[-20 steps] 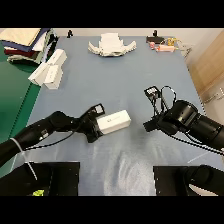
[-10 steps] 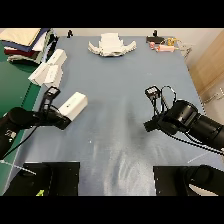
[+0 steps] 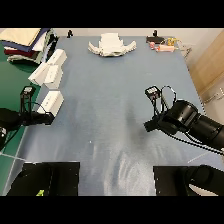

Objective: Fold the box.

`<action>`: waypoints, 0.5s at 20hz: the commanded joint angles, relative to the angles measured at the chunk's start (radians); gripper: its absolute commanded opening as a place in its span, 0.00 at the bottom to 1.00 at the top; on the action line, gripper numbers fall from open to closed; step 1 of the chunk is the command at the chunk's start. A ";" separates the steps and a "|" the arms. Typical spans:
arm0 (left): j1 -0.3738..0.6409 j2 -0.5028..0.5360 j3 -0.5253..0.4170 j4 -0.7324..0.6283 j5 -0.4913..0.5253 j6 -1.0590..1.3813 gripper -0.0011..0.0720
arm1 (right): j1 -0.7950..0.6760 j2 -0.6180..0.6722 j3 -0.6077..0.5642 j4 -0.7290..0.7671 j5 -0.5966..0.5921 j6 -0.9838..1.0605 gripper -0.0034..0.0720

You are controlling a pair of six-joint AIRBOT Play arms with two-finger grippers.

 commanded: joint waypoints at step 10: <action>-0.048 -0.578 0.423 -0.012 0.222 0.058 0.55 | 0.000 -0.001 0.001 0.000 0.000 0.000 0.05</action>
